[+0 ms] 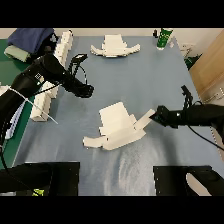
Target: Fold the box.
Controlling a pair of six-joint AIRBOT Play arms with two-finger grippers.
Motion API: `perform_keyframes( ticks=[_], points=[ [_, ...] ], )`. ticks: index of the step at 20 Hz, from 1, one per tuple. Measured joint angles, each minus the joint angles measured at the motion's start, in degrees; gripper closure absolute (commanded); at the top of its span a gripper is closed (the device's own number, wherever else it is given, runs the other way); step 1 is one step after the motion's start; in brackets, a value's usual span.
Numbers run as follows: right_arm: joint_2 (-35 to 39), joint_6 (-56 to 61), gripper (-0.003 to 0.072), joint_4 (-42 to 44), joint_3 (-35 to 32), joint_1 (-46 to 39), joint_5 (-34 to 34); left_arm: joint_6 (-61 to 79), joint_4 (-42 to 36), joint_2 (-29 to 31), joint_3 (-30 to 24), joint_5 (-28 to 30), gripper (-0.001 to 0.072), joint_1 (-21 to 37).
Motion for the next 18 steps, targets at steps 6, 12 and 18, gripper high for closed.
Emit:
perform_keyframes(
  ticks=[6, 12, 18],
  points=[
    [6.05, 6.23, 0.0236, -7.43, -3.78, 1.51, -4.37, 0.0, 0.0, 0.0, 0.0, -0.02, 0.0695, 0.0],
    [-1.99, 1.99, 0.0237, -20.26, 3.82, -3.06, -10.21, 0.02, 0.0, 0.0, 0.0, -0.02, 0.0695, 0.0],
    [-18.64, -12.61, 0.0237, -17.55, 13.31, -5.01, -15.67, 0.02, 0.0, 0.0, 0.0, -0.02, 0.0695, 0.0]
  ],
)
